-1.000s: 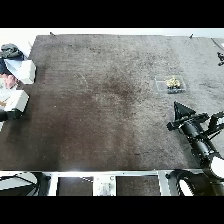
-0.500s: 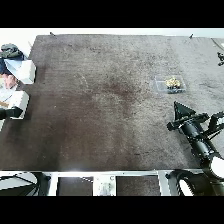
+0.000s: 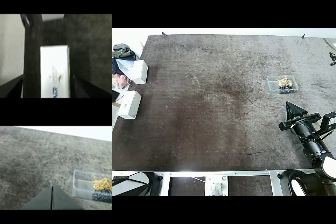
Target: Fold the box and place the chain.
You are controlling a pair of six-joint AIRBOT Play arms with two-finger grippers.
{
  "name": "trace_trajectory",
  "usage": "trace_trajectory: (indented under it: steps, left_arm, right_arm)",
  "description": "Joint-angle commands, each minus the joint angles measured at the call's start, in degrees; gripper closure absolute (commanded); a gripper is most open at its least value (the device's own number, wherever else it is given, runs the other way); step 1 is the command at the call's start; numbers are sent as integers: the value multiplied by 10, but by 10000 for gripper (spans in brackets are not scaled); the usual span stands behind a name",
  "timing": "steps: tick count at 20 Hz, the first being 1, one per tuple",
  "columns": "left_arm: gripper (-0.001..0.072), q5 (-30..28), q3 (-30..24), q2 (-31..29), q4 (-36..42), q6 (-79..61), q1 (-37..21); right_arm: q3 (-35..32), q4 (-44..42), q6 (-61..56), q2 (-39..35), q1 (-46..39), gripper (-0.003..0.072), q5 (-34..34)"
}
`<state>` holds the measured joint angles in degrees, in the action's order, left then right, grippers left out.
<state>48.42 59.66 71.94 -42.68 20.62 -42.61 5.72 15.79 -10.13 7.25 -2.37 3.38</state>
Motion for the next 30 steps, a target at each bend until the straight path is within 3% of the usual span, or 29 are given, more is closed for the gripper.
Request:
trace_trajectory:
  steps: [1, 2, 5, 8, 13, 19, 24, 30]
  left_arm:
    - [518, 58, 27, -53, 87, -1, 0]
    - [699, 83, 27, -61, 120, -22, 0]
    - [704, 104, 26, -93, 242, -78, 1]
    - [705, 16, -15, -167, 347, -130, 5]
    - [705, -208, -126, -307, 351, -195, 150]
    - [705, -444, -261, -424, 352, -226, 352]
    - [705, -519, -359, -503, 353, -221, 454]
    - [705, -529, -459, -609, 352, -194, 472]
  right_arm:
    - [0, 0, 0, 0, 0, 698, 0]
    - [0, 0, 0, 0, 0, 699, 0]
    - [0, 0, 0, 0, 0, 699, 0]
    - [0, 0, 0, 0, 0, 699, 0]
    - [0, 0, 0, 0, 0, 698, 0]
    - [0, 0, 0, 0, 0, 698, 0]
    - [0, 0, 0, 0, 0, 699, 0]
    - [0, 0, 0, 0, 0, 699, 0]
